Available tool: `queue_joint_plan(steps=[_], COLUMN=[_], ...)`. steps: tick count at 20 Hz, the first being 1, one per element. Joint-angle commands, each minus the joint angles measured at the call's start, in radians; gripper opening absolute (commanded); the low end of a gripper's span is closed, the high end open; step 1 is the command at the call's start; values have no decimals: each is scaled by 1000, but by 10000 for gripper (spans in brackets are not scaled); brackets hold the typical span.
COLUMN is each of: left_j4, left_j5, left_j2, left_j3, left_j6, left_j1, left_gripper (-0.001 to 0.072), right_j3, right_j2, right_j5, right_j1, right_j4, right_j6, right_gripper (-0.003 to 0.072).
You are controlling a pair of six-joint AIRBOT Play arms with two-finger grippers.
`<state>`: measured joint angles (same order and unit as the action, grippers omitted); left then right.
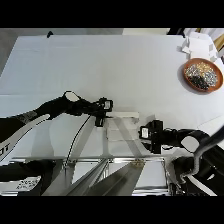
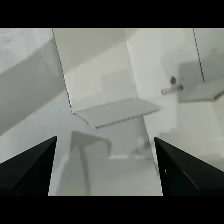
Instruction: Fold the box and place the chain.
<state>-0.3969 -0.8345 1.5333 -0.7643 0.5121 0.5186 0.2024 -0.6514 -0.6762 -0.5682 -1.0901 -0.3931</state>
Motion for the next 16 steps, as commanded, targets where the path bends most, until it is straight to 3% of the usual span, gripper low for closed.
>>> queue_joint_plan(steps=[1,9,16], left_j4=[0,0,0], left_j5=[0,0,0], left_j2=[1,1,1], left_j3=[0,0,0], left_j6=[0,0,0], left_j1=[0,0,0], left_gripper=[12,12,12], right_j3=[-43,-43,6], right_j2=[0,-68,-68], right_j5=[175,317,289], right_j1=[-109,-139,-115], right_j4=[-5,0,-1], right_j6=[42,27,28], right_gripper=[696,696,695])
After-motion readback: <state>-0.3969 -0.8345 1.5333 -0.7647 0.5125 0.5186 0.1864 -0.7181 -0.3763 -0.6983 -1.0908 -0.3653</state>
